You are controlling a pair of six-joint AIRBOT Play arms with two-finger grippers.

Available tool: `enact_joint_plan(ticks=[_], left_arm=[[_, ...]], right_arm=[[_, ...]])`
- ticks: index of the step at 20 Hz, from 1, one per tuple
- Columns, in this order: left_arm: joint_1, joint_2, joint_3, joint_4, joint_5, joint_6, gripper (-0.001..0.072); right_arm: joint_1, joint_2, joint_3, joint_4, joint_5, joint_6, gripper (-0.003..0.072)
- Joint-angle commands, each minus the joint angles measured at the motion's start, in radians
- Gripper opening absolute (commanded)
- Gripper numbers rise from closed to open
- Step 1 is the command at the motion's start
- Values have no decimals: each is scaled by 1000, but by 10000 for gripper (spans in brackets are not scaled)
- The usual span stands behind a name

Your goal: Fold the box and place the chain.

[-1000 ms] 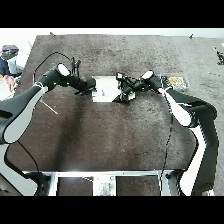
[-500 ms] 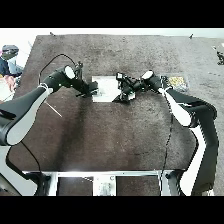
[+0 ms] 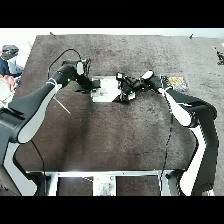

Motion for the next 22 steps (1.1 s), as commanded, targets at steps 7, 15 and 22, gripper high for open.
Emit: enact_joint_plan(ticks=[7,15,22], left_arm=[[-33,-110,148,93,-143,-104,304],[-33,-115,159,156,-171,-129,292],[-46,-138,168,175,-182,-120,284]], right_arm=[[1,-1,0,0,0,0,421],[1,-1,0,0,0,0,421],[1,-1,0,0,0,0,421]])
